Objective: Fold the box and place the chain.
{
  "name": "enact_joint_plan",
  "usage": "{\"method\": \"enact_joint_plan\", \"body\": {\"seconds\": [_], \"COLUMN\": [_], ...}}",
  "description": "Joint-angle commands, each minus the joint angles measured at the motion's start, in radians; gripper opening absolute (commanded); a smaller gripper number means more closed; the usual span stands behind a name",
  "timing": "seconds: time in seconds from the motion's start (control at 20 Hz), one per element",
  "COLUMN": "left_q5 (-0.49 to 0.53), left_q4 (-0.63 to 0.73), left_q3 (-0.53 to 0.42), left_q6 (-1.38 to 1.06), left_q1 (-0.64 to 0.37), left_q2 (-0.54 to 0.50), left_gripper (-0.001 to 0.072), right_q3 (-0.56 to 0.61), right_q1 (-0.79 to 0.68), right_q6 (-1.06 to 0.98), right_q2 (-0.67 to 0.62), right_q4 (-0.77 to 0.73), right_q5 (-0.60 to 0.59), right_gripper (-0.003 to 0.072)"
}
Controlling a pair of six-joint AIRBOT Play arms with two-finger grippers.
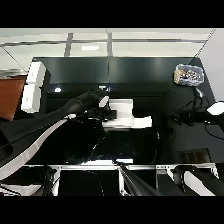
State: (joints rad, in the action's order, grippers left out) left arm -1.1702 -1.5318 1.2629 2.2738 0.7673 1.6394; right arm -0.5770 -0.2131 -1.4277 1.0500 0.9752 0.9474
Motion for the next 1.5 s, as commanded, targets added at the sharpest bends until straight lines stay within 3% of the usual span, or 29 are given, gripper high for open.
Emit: {"method": "enact_joint_plan", "body": {"seconds": [0.0,0.15,0.35,0.6,0.7,0.75,1.0,1.1,1.45], "left_q5": [-0.001,-0.002,-0.005,-0.005,-0.005,-0.005,-0.005,-0.004,-0.001], "left_q4": [0.0,0.0,0.0,0.0,0.0,0.0,0.0,0.0,0.0], "left_q3": [0.0,0.0,0.0,0.0,0.0,0.0,0.0,0.0,0.0], "left_q6": [0.0,0.0,0.0,0.0,0.0,0.0,0.0,0.0,0.0], "left_q1": [-0.001,-0.001,-0.001,-0.001,-0.001,-0.001,-0.001,-0.001,-0.001], "left_q2": [0.0,0.0,0.0,0.0,0.0,0.0,0.0,0.0,0.0], "left_gripper": [0.0031,0.0032,0.0032,0.0032,0.0032,0.0032,0.0032,0.0032,0.0032], "right_q3": [0.021,0.018,-0.015,-0.08,-0.134,-0.156,-0.216,-0.256,-0.415], "right_q1": [-0.027,0.069,0.195,0.232,0.232,0.234,0.31,0.367,0.528], "right_q6": [0.231,0.43,0.507,0.547,0.54,0.53,0.421,0.362,-0.056], "right_q2": [0.158,0.306,0.374,0.373,0.373,0.373,0.373,0.373,0.373], "right_q4": [-0.326,-0.579,-0.582,-0.579,-0.574,-0.575,-0.546,-0.511,-0.09], "right_q5": [0.158,0.179,0.137,0.201,0.273,0.304,0.294,0.281,0.232], "right_gripper": [0.0018,0.0019,0.0019,0.0045,0.0581,0.0642,0.064,0.0491,0.0475]}}
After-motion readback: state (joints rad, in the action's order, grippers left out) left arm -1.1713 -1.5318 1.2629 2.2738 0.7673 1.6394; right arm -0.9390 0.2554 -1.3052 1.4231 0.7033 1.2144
